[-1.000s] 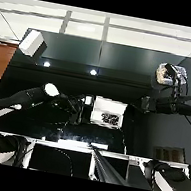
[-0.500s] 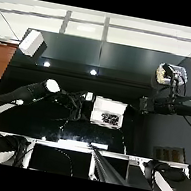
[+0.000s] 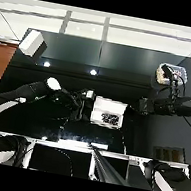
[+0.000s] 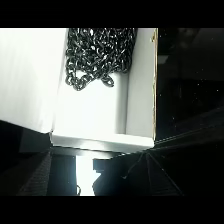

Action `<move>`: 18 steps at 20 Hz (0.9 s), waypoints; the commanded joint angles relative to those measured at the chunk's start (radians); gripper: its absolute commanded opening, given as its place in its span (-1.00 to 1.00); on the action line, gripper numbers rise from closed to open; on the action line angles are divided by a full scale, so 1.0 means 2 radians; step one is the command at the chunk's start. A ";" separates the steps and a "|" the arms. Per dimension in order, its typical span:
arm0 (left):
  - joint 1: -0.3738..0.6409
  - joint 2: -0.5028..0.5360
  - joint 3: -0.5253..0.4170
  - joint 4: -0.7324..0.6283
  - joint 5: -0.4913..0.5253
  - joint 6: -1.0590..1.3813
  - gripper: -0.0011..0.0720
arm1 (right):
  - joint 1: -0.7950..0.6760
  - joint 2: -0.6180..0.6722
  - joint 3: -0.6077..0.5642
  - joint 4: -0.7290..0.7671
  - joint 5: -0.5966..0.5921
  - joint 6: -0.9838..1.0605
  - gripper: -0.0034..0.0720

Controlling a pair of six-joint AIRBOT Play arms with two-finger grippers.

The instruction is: Fold the box and place the chain.

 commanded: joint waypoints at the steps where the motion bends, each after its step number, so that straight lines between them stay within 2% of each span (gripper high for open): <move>1: -0.001 -0.003 0.001 -0.011 0.001 0.003 0.96 | 0.000 0.000 0.000 0.000 0.000 0.000 0.27; 13: -0.015 -0.005 0.001 -0.009 0.002 0.010 0.96 | 0.000 0.000 0.000 0.000 -0.001 0.000 0.27; 18: -0.024 -0.005 0.001 -0.009 0.019 0.001 0.96 | 0.000 0.000 0.000 -0.001 -0.001 0.000 0.27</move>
